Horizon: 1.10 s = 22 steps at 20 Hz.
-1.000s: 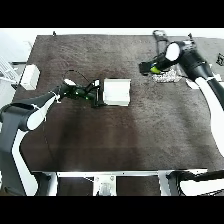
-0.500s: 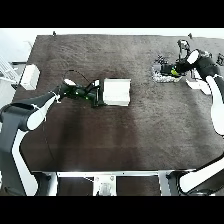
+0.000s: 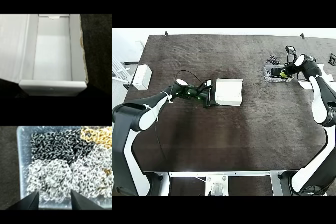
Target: Fold the box and place the chain.
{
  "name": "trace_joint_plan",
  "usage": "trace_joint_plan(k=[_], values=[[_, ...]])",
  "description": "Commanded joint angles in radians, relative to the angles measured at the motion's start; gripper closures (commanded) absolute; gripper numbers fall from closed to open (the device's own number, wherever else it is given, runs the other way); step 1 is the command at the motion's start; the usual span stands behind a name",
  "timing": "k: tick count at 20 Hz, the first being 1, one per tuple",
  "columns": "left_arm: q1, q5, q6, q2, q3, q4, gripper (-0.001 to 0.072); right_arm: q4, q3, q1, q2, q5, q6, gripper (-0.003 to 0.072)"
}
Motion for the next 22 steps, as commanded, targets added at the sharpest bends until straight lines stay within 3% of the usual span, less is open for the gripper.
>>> trace_joint_plan(k=[1,2,4,5,13,22], values=[[-0.001,0.000,0.000,0.000,0.000,0.000,0.0239,0.039,0.011,0.000,-0.037,0.025,-0.003,0.0304],[0.000,0.000,0.000,0.000,0.000,0.000,0.0239,0.037,0.011,0.002,-0.039,0.030,-0.003,0.0394],[0.000,0.000,0.000,0.000,0.000,0.000,0.0240,0.037,0.022,0.001,-0.034,0.052,0.000,0.0659],[0.000,0.000,0.000,0.000,0.000,0.000,0.0239,0.035,0.030,0.001,-0.026,0.060,0.002,0.0680],[-0.001,0.000,0.000,0.000,0.000,0.000,0.0240,-0.011,0.031,0.012,0.164,0.075,0.045,0.0682],[-0.001,0.000,0.000,0.000,0.000,0.000,0.0239,-0.088,0.031,0.140,0.632,0.141,0.016,0.0682]])
